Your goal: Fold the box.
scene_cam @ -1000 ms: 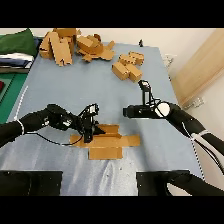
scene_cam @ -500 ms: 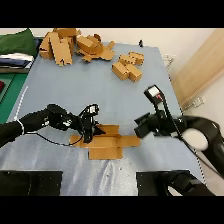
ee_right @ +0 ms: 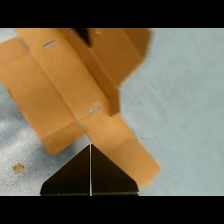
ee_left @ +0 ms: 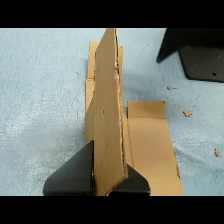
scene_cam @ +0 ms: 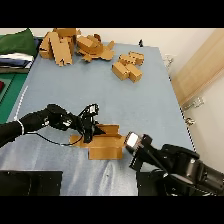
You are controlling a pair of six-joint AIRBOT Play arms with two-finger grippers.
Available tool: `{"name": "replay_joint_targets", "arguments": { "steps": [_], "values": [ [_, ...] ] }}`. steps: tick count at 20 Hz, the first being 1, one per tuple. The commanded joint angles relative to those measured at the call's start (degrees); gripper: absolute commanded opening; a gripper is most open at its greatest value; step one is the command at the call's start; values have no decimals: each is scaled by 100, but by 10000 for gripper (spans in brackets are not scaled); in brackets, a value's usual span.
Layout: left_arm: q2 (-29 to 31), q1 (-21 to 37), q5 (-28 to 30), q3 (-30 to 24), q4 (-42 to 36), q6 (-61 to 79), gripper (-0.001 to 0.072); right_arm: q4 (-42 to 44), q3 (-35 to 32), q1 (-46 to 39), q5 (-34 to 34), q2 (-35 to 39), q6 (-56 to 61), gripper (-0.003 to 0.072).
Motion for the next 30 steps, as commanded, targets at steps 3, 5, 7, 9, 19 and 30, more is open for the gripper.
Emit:
{"name": "replay_joint_targets", "arguments": {
  "steps": [3,5,7,9,19,30],
  "values": [
    [2,4,4,-2,0,9,17,-313,-129,1309,-452,-1128,-1266,84],
    [2,4,4,-2,2,9,17,-313,-125,1445,-855,-1727,-1580,456],
    [2,2,4,-2,2,9,17,-328,-105,1436,-1082,-2114,-1563,455],
    [2,4,4,-2,0,9,17,-339,-105,1434,-1204,-2337,-1563,455],
    [2,2,0,-2,0,9,17,-1410,116,1429,-1226,-2459,-981,450],
    [2,2,-2,-2,0,-11,17,-1943,271,787,-1202,-2459,-979,449]
  ]
}}
